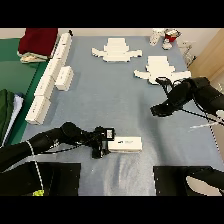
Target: Fold the box.
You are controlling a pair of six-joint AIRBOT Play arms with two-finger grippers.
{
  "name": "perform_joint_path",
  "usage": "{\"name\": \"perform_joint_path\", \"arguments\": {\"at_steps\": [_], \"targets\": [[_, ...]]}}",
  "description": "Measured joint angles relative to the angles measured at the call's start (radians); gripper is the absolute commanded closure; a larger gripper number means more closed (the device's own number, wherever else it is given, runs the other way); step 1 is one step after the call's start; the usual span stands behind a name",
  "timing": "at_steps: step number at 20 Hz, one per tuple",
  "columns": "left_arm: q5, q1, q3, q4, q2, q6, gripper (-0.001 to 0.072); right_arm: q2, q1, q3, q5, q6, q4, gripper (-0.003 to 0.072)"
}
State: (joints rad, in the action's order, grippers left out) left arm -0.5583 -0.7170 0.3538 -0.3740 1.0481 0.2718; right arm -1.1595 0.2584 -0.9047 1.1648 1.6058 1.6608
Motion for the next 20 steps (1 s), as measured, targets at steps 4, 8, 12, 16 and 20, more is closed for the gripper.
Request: {"name": "perform_joint_path", "arguments": {"at_steps": [4, 8, 12, 16, 20], "targets": [[0.000, 0.000, 0.003, 0.000, 0.000, 0.000, 0.0287, -0.014, -0.007, -0.007, 0.014, 0.000, 0.003, 0.0680], [0.002, 0.032, 0.011, -0.017, -0.023, -0.090, 0.0287, -0.019, -0.009, -0.009, 0.018, 0.000, 0.003, 0.0680], [0.002, 0.195, 0.014, -0.196, -0.127, -0.396, 0.0287, -0.019, -0.009, -0.010, 0.018, 0.000, 0.003, 0.0680], [0.005, 0.484, 0.014, -0.485, -0.241, -0.815, 0.0287, -0.019, -0.009, -0.009, 0.019, -0.001, 0.003, 0.0680], [0.009, 0.729, 0.014, -0.603, -0.253, -1.014, 0.0287, -0.019, -0.009, -0.010, 0.019, -0.001, 0.003, 0.0680]]}}
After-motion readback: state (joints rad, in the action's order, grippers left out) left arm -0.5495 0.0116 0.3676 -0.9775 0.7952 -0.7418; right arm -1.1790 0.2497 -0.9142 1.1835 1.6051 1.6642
